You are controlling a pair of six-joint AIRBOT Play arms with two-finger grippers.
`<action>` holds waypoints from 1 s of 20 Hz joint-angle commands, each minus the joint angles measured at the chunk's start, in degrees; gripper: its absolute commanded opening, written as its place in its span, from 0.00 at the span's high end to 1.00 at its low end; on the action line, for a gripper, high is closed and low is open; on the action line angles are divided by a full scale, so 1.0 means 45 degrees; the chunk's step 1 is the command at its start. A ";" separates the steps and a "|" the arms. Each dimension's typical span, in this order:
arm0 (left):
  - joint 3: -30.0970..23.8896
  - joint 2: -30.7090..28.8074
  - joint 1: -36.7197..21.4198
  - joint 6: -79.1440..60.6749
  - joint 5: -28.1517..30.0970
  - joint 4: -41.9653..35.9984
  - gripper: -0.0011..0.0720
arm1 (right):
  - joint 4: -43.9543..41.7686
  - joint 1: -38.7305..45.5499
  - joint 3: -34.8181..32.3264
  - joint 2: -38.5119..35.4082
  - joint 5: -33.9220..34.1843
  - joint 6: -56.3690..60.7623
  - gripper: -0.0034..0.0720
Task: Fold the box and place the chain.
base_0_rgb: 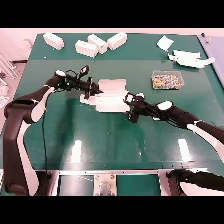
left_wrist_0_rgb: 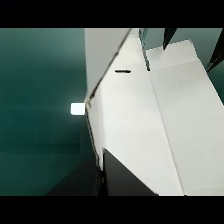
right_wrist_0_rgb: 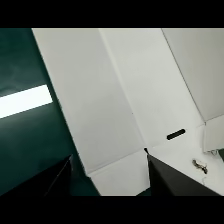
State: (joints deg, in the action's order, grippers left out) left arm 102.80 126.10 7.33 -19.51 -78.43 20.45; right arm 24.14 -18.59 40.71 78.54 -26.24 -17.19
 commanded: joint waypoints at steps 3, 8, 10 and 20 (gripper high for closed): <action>-0.0005 0.0010 0.0000 0.0000 -0.0005 -0.0005 0.95 | -0.0942 0.0000 0.0325 0.0000 0.0311 -0.0918 0.20; -0.0005 0.0010 0.0000 0.0000 0.0000 -0.0005 0.95 | -0.0937 0.0029 0.0457 0.0000 0.0311 -0.1117 0.20; -0.0005 0.0010 0.0000 0.0000 0.0000 -0.0005 0.96 | -0.0942 0.0034 0.0665 0.0005 0.0306 -0.1341 0.20; -0.0005 0.0010 0.0000 0.0000 0.0000 -0.0010 0.96 | -0.0937 0.1185 0.2103 0.1025 -0.1321 -0.1632 0.13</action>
